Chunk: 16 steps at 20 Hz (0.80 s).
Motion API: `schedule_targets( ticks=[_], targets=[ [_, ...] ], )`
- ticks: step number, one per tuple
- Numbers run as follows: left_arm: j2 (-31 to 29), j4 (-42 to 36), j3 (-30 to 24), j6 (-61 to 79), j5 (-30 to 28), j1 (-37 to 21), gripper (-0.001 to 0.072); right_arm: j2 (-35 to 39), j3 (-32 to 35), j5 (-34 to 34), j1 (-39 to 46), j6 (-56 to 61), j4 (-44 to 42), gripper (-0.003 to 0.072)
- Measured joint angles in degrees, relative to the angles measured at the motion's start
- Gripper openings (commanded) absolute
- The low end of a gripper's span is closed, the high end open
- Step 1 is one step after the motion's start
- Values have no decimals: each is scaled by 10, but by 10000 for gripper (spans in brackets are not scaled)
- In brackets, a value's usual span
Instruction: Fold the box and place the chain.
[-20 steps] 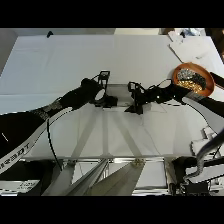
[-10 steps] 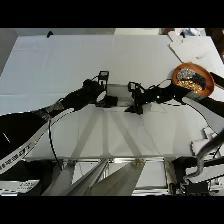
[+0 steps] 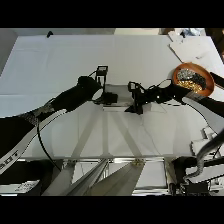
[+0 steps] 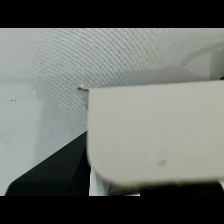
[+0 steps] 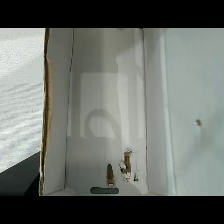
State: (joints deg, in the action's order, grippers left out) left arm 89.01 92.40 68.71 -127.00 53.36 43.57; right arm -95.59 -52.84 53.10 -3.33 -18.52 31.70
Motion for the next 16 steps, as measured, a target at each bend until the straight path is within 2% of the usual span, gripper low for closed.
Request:
schedule_targets(
  ticks=[4, 9, 12, 15, 16],
  targets=[
    [-22, -5, 0, 34, 21, -7, 302, 0, 0, 0, 0, 0, 0, 506],
    [-88, -30, -2, 141, 44, -43, 293, 0, 0, 0, 0, 0, 0, 506],
    [-135, -88, -25, 327, 48, -75, 294, 0, 0, 0, 0, 0, 0, 506],
    [-164, -195, -73, 584, 52, -136, 297, 0, 0, 0, 0, 0, 0, 506],
    [-167, -237, -91, 677, 54, -164, 341, 0, 0, 0, 0, 0, 0, 506]
  ],
)
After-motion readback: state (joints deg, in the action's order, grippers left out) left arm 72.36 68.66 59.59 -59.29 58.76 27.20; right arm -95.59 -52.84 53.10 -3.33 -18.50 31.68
